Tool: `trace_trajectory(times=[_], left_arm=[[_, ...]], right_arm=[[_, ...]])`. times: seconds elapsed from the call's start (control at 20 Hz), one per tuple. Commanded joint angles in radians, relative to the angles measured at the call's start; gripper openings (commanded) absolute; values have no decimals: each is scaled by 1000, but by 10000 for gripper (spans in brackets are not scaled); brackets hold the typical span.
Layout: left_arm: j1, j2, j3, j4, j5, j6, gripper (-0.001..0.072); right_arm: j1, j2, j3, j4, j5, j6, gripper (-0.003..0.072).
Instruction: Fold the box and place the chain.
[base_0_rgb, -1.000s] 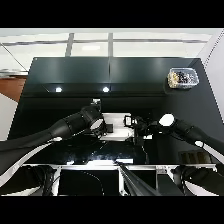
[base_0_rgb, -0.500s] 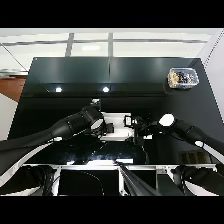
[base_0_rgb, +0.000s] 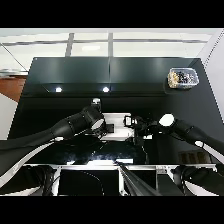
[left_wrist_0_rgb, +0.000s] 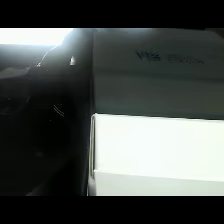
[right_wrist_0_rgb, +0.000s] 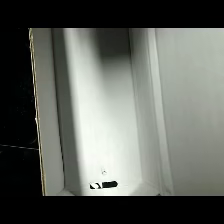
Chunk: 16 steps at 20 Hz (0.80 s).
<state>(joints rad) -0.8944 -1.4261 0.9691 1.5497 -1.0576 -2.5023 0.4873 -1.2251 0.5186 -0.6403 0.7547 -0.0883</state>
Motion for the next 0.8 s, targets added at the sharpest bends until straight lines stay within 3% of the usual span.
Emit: trace_trajectory(times=[0.0,0.3,0.4,0.45,0.75], left_arm=[[0,-1,1,-10,-12,0,45],[0,0,3,-10,-27,0,40],[2,0,13,-9,-43,0,261],[4,0,19,-3,-58,0,316],[3,3,27,16,-76,0,311]], right_arm=[[0,0,0,0,0,2,470],[0,0,0,0,0,2,470],[0,0,0,0,0,2,470],[0,0,0,1,1,2,470],[0,0,0,0,1,2,470]])
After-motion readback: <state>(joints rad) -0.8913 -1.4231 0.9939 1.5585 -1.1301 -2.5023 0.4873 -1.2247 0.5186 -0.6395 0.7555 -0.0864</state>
